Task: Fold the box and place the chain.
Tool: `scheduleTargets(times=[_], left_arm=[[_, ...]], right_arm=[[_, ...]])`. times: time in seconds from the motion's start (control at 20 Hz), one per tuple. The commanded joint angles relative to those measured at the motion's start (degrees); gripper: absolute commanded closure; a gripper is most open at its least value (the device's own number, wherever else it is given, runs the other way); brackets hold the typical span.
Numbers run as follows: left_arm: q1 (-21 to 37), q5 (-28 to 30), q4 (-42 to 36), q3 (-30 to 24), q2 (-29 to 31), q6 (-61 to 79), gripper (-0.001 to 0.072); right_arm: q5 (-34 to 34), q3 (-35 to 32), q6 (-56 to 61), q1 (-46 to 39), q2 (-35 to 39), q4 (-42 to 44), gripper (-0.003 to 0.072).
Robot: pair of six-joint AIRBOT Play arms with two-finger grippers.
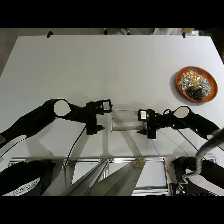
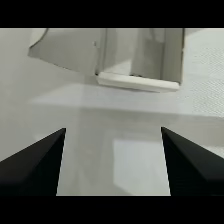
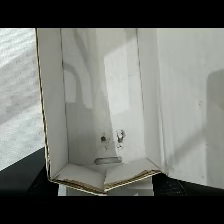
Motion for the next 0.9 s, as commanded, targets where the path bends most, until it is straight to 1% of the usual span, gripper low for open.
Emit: scheduleTargets(times=[0.0,0.05,0.2,0.3,0.4,0.65,0.85], left_arm=[[2.6,3.4,-12.2,-2.4,-4.3,21.7,0.0060],[2.6,3.4,-15.1,-2.4,-6.3,26.6,0.0002],[2.5,3.4,-25.9,-2.4,-12.3,38.3,0.0005],[2.5,3.2,-29.4,-2.4,-14.6,41.9,0.0004],[2.6,3.0,-29.2,-2.4,-15.5,42.2,0.0002],[1.7,0.8,-29.2,-2.4,-15.5,42.4,0.0001],[1.4,0.4,-29.2,-2.4,-15.5,42.4,0.0001]], right_arm=[[0.0,0.0,0.0,0.0,0.0,0.0,0.0291],[0.0,0.0,0.0,0.0,0.0,0.0,0.0291],[0.0,0.0,0.0,0.0,0.0,0.0,0.0291],[0.0,0.0,0.0,0.0,0.0,0.0,0.0291],[0.0,0.0,0.0,0.0,0.0,0.0,0.0291],[0.0,0.0,0.0,0.0,0.0,0.0,0.0291],[0.0,0.0,0.0,0.0,0.0,0.0,0.0291]])
